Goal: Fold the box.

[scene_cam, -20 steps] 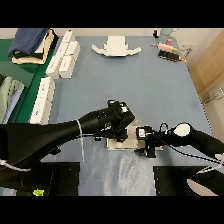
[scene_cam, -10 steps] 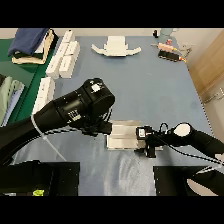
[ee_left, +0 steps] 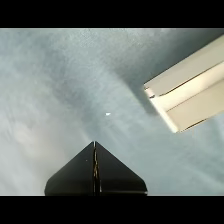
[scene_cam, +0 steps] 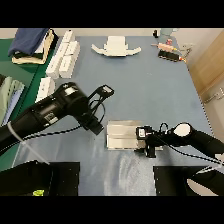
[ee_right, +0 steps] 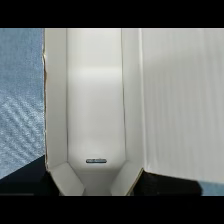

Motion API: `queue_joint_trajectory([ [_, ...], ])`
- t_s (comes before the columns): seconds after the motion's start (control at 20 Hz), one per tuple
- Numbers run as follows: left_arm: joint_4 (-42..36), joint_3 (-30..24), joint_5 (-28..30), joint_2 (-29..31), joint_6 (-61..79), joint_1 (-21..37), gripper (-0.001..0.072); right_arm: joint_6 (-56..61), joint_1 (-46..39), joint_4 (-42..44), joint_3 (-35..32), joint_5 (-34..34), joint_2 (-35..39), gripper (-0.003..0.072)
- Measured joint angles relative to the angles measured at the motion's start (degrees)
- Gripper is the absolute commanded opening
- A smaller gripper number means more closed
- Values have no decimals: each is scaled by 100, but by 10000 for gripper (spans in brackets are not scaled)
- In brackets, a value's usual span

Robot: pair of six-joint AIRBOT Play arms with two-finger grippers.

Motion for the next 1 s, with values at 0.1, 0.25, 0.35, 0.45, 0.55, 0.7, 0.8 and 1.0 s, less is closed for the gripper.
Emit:
queue_joint_trajectory([
  [0.1, -667, -809, 732, 518, 1740, 531, 690, 2, 0, 0, 0, 0, 0, 505],
  [0.25, -2044, -1939, 1775, 1038, 4354, 1198, 692, 0, 0, 0, 0, -2, 0, 505],
  [0.35, -2962, -2542, 2232, 1147, 5781, 1471, 692, 2, 0, 0, -2, 0, 0, 505],
  [0.45, -3770, -3018, 2507, 1130, 7095, 1615, 692, 2, 0, 2, -2, 0, 0, 505],
  [0.55, -4441, -3344, 2763, 1014, 8220, 1687, 692, 2, 0, 2, 0, 0, 0, 505],
  [0.7, -5239, -3571, 3213, 758, 9296, 1725, 692, 2, 0, 0, 0, 0, 0, 505],
  [0.8, -5624, -3628, 3370, 579, 9836, 1681, 692, 2, 0, 2, 0, 0, 0, 505],
  [1.0, -6157, -3665, 3670, 267, 10450, 1427, 692, 2, 0, 0, 0, 0, 0, 505],
])
